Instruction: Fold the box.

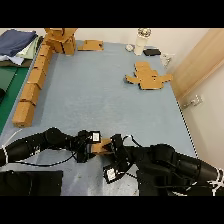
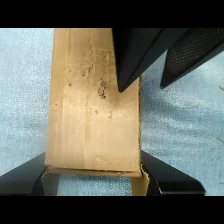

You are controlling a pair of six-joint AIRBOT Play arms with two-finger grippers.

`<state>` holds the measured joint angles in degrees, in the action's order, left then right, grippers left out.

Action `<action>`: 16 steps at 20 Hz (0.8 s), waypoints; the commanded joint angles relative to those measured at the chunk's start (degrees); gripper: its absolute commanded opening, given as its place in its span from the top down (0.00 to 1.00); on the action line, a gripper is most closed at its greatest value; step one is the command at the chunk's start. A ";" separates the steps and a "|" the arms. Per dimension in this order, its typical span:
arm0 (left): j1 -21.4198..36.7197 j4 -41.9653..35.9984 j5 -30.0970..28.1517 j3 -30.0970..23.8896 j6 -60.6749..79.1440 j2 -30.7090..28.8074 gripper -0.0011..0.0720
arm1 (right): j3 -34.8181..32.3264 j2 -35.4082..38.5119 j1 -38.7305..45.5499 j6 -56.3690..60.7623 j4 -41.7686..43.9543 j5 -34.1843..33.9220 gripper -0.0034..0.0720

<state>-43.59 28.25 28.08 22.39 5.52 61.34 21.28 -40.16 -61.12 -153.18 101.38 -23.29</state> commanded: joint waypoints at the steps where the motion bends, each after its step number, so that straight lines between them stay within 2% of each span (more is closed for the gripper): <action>1: 0.00 0.00 0.00 0.04 0.00 -0.02 0.34 | 0.31 4.70 0.04 12.76 1.51 -2.99 0.51; 2: 0.00 0.00 0.00 0.04 0.00 -0.02 0.34 | 0.31 6.64 0.17 24.46 2.23 -6.40 0.52; 3: 0.00 0.00 0.00 0.04 0.00 -0.02 0.34 | 0.28 8.61 0.63 38.93 1.90 -11.93 0.67; 4: 0.00 0.00 0.00 0.04 0.00 -0.02 0.34 | 0.02 10.14 0.87 53.86 2.08 -16.87 0.89; 5: 0.00 0.00 -0.02 0.04 0.00 -0.02 0.34 | -0.81 10.93 0.85 66.62 3.19 -18.60 0.95; 6: 0.00 0.00 -0.02 0.04 0.00 -0.02 0.34 | -2.36 11.43 0.85 76.87 6.01 -18.25 0.95; 7: 0.00 0.00 0.00 0.04 0.00 -0.02 0.34 | -4.42 11.67 0.85 82.73 10.21 -15.72 0.95; 10: 0.00 0.00 -0.02 0.04 0.00 -0.02 0.34 | -11.87 11.52 0.35 88.28 24.85 1.75 0.95; 14: 0.00 0.00 -0.02 0.04 0.00 -0.02 0.34 | -12.90 10.16 0.33 90.86 26.12 20.31 0.95; 16: 0.00 0.00 0.00 0.04 0.00 -0.02 0.34 | -12.90 9.07 0.35 90.86 25.90 23.98 0.95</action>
<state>-43.59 28.25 28.08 22.39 5.52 61.34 9.30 -30.11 -60.71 -66.17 124.95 -9.96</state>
